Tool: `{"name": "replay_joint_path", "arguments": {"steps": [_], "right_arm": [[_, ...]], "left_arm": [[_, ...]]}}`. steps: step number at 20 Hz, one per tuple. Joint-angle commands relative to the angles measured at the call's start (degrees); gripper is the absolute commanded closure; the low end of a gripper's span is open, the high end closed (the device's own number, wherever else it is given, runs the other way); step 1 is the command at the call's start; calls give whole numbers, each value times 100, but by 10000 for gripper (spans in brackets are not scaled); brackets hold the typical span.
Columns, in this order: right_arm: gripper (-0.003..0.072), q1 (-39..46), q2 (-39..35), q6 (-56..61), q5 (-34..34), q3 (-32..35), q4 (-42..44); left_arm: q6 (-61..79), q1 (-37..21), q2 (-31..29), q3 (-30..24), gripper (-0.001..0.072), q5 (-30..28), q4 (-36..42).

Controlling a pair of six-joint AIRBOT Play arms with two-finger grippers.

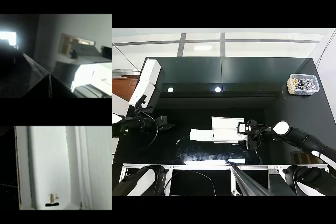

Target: Fold the box and place the chain.

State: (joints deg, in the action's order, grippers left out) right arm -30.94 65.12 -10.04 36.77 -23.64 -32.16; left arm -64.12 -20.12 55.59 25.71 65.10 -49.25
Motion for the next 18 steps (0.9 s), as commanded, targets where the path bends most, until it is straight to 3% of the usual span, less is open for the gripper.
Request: {"name": "replay_joint_path", "arguments": {"steps": [1, 5, 12, 14, 17, 18], "right_arm": [[209, 0, 4, -2, 0, -2, 0], [209, 0, 4, 0, 0, -2, 0], [209, 0, 4, 0, 0, -2, 0], [209, 0, 2, 0, 0, -2, 0], [209, 0, 4, 0, 0, -2, 0], [209, 0, 2, 0, 0, -2, 0]], "left_arm": [[-48, -57, 476, -190, 682, 111, 170], [400, 304, 863, -511, 683, 22, 531], [439, 1989, 1215, -511, 683, -846, 1589], [439, 2223, 1217, -509, 683, -1069, 1757], [461, 2304, 1215, -509, 677, -922, 1827], [505, 2304, 1215, -509, 584, -874, 1825]]}}
